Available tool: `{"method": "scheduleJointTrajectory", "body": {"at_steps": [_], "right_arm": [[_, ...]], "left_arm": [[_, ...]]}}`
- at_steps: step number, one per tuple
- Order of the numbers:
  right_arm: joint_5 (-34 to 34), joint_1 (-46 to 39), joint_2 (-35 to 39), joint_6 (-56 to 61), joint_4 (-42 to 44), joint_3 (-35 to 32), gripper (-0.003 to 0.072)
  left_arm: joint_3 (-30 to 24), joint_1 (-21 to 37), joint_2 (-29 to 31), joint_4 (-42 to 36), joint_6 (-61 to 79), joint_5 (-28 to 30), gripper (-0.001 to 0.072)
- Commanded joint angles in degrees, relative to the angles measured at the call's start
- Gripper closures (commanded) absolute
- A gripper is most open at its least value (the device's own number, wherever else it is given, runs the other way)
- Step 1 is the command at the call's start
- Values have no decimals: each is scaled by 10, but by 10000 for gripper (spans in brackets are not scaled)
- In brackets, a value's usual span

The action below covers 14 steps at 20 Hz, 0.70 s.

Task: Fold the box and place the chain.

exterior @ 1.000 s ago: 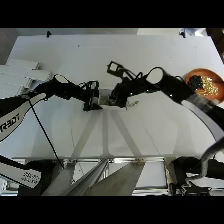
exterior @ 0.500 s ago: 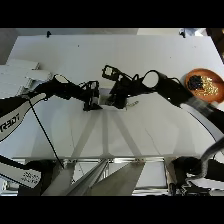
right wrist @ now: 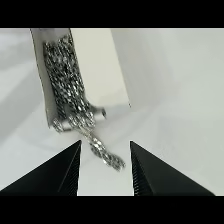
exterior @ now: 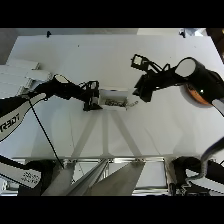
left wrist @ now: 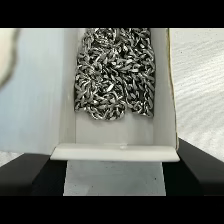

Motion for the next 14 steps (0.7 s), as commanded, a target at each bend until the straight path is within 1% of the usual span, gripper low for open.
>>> {"method": "scheduleJointTrajectory", "body": {"at_steps": [1,2,4,6,10,12,14], "right_arm": [[-9,-36,-13,-65,-5,-31,308],[-29,-36,-21,-88,3,-47,267],[-48,-36,-46,-115,20,-63,266],[-56,-27,-76,-122,44,-63,266],[-130,18,-119,-140,45,-63,267],[-138,25,-130,-140,45,-63,267],[-129,26,-137,-140,44,-63,268]], "left_arm": [[0,0,0,0,0,0,430],[0,0,0,0,0,0,430],[0,0,0,0,0,0,430],[0,0,0,0,0,0,430],[0,0,0,0,0,0,430],[0,0,0,0,0,0,430],[0,0,0,0,0,0,430]]}}
